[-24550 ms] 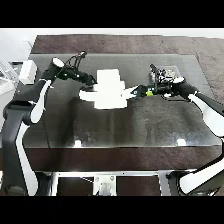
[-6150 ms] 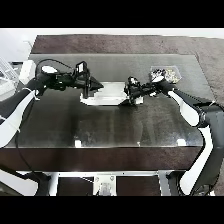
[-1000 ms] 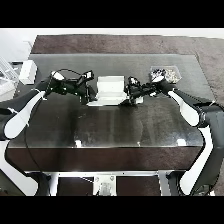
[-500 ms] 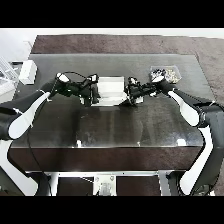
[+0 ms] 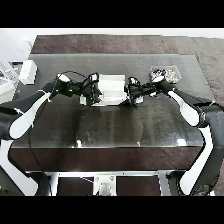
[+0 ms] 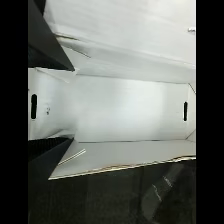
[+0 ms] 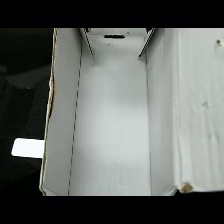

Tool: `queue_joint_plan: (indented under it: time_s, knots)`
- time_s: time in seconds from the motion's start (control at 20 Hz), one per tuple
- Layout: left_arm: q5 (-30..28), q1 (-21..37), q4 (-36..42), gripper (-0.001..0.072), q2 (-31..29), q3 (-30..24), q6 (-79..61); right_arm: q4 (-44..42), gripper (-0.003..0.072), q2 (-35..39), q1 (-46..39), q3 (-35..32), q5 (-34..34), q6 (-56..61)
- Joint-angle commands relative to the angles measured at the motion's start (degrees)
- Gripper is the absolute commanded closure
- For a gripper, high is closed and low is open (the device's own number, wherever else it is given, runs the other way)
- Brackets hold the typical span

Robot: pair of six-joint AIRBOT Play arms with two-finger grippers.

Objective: Fold the box and place the chain.

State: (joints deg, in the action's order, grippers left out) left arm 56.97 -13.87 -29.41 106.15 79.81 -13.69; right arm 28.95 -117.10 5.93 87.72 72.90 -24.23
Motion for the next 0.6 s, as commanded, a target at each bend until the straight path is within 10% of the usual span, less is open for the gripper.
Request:
queue_joint_plan:
  time_s: [0.0, 0.15, 0.25, 0.55]
  knots:
    - [-0.3, 0.0, 0.2, 0.0217, 0.0, 0.0, -0.7, 0.0, 0.0100, 0.0, 0.1, 0.0, 0.0, 0.0]
    - [0.1, 0.0, 0.0, 0.0216, 0.0, 0.0, -1.4, 0.0, 0.0100, 0.0, 0.1, 0.0, 0.0, 0.0]
    - [-0.4, 0.0, -0.1, 0.0043, 0.0, 0.0, -0.9, 0.0, 0.0100, 0.0, 0.1, 0.0, 0.0, 0.0]
    - [-0.7, 0.0, -0.2, 0.0108, 0.0, 0.0, -0.3, 0.0, 0.0100, 0.0, 0.1, 0.0, 0.0, 0.0]
